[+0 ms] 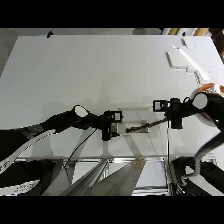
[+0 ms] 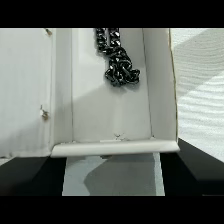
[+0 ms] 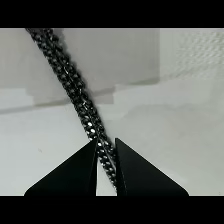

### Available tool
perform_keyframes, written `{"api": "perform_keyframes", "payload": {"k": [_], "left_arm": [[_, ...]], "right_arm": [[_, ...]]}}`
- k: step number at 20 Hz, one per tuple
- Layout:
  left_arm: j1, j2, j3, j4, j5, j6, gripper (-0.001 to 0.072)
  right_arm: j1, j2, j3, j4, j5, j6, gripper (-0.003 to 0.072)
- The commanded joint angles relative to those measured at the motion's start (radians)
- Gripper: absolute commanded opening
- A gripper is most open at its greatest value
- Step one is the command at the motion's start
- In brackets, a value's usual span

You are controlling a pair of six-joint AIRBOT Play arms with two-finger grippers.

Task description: Fold the box and place the chain.

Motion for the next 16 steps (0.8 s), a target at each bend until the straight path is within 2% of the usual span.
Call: {"api": "perform_keyframes", "payload": {"k": [1, 16], "left_arm": [[0.001, 0.0, 0.0, 0.0, 0.0, 0.0, 0.0167], [0.001, 0.001, 0.0, 0.0, 0.0, 0.0, 0.0168]], "right_arm": [[-0.004, -0.052, -0.001, -0.038, -0.023, -0.056, 0.0104], [-0.004, -0.131, -0.011, -0.037, -0.042, -0.098, 0.0102]]}}
